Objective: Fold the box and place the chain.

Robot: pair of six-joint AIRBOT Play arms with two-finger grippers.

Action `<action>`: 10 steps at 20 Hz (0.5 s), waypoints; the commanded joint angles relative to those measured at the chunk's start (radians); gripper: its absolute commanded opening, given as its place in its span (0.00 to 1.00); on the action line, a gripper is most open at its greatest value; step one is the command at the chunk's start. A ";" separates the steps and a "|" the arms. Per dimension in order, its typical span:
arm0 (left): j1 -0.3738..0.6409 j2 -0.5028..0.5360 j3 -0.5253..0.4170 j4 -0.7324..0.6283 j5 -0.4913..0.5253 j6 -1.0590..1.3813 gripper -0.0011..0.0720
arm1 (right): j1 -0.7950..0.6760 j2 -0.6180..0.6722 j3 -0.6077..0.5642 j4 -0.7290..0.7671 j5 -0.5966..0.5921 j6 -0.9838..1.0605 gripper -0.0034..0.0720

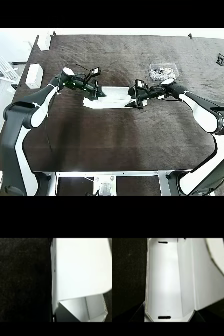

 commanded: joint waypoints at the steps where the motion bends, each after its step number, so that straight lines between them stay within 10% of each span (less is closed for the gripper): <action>1: 0.000 0.000 0.000 0.000 0.004 0.000 0.04 | 0.008 -0.011 0.005 0.004 0.005 -0.031 0.91; 10: 0.000 0.000 0.000 0.000 0.006 0.000 0.04 | 0.034 -0.044 0.045 -0.004 0.015 -0.034 0.91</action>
